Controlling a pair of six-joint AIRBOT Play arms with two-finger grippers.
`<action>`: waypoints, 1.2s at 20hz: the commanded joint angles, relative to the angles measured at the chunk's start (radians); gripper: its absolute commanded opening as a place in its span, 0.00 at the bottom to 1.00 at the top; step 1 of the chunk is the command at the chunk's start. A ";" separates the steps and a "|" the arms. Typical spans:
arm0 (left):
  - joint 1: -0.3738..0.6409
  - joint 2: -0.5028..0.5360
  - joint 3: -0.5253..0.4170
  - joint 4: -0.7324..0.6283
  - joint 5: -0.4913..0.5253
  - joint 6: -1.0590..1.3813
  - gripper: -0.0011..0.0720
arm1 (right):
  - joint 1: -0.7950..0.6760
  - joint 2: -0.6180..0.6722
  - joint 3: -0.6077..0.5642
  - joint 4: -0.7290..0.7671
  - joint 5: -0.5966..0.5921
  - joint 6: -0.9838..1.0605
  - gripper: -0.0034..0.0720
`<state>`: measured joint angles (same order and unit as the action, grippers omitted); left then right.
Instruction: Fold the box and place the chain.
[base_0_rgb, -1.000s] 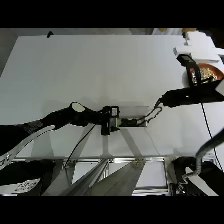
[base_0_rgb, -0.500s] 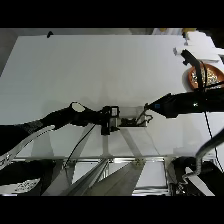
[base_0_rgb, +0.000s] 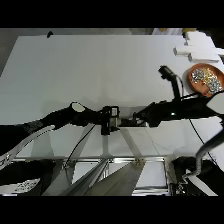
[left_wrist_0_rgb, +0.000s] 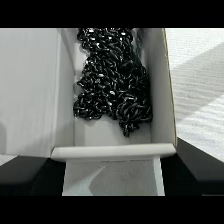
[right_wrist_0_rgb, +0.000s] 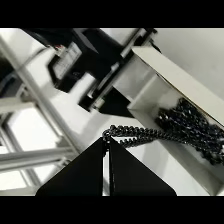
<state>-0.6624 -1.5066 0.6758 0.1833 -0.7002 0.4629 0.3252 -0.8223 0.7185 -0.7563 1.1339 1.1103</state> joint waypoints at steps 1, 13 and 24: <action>0.000 0.000 0.000 0.000 0.000 0.000 0.06 | 0.064 -0.065 -0.040 -0.110 -0.084 0.019 0.06; 0.000 0.000 0.000 0.000 0.000 0.000 0.06 | -0.274 -0.103 0.271 -0.344 0.172 -0.416 0.27; 0.000 0.001 0.000 0.000 0.000 0.000 0.06 | -0.254 -0.255 -0.090 -0.386 -0.116 -0.505 0.29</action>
<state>-0.6624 -1.5066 0.6758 0.1833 -0.7002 0.4629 0.0517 -1.0561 0.6903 -1.1564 1.1229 0.6067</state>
